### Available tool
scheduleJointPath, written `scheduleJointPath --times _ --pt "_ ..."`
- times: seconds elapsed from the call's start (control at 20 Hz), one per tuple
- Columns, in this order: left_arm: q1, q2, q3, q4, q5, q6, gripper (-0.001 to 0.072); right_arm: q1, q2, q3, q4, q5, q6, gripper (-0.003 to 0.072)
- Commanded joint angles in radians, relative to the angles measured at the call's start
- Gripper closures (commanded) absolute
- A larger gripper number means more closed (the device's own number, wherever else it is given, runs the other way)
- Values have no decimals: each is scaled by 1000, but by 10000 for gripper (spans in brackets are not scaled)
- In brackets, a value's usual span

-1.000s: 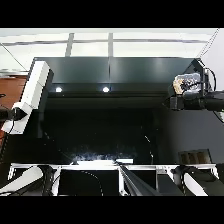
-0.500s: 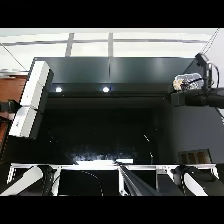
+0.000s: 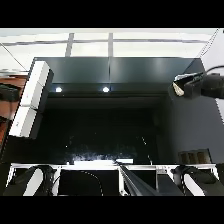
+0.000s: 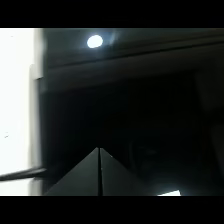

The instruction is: Fold the box and place the chain.

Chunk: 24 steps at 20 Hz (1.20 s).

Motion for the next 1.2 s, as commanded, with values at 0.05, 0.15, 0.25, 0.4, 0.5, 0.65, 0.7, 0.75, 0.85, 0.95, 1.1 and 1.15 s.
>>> scheduleJointPath --times 0.05,0.15,0.25,0.4,0.5,0.65,0.7,0.75,0.85,0.95,1.1,1.15 --pt "-207 127 -223 -11 72 -23 683 12 100 -316 -71 -367 2 679" --pt "-229 128 -289 -19 72 -26 684 12 100 -387 -61 -475 6 677" --pt "-231 128 -299 -29 74 -26 684 12 100 -390 -61 -476 5 675" --pt "-229 128 -299 -35 66 -26 683 13 100 -390 -61 -473 4 676" --pt "-229 128 -299 -35 66 -26 684 13 100 -390 -61 -474 4 675" --pt "-229 128 -299 -35 66 -26 683 13 100 -390 -61 -474 4 675" --pt "-229 128 -299 -35 66 -26 683 13 100 -390 -61 -474 4 675" --pt "-229 128 -299 -35 66 -26 683 13 100 -390 -61 -474 4 676" --pt "-229 128 -299 -35 66 -26 683 13 100 -390 -61 -474 4 675" --pt "-229 128 -299 -35 66 -26 683 13 100 -390 -61 -474 4 675" --pt "-229 128 -299 -35 66 -26 683 13 100 -390 -61 -474 4 675" --pt "-229 128 -299 -35 66 -26 683 13 100 -390 -61 -474 4 675"
